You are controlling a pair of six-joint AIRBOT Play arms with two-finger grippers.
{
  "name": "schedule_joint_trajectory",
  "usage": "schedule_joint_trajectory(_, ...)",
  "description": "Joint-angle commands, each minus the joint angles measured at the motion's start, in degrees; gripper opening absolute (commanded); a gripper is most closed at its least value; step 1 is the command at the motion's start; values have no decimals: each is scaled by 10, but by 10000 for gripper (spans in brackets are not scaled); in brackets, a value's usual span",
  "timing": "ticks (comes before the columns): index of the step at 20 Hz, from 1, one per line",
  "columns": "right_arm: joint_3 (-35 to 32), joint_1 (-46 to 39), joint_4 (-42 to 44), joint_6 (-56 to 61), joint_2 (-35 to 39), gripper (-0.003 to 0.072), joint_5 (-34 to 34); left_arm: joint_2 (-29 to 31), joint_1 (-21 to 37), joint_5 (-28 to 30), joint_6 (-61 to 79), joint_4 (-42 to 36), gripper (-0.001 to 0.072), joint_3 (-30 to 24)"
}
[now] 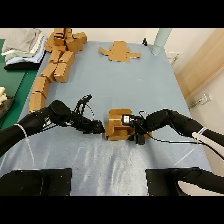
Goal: Fold the box.
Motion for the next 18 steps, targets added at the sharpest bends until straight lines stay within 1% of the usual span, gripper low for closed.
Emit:
schedule_joint_trajectory(1, 0, 0, 0, 0, 0, 474, 0, 0, 0, 1, 9, -11, 425, 1)
schedule_joint_trajectory(5, 0, 0, 0, 0, 0, 474, 0, -2, 0, 3, 20, -31, 426, 1)
schedule_joint_trajectory(9, 0, 0, 0, 0, 0, 474, 0, -6, -2, 6, 61, -81, 425, 1)
schedule_joint_trajectory(13, 0, 0, 0, 0, 0, 474, 0, -23, -17, 52, 64, -85, 424, 1)
schedule_joint_trajectory(18, 0, 0, 0, 0, 0, 474, 0, -24, -28, 62, 57, -88, 424, 1)
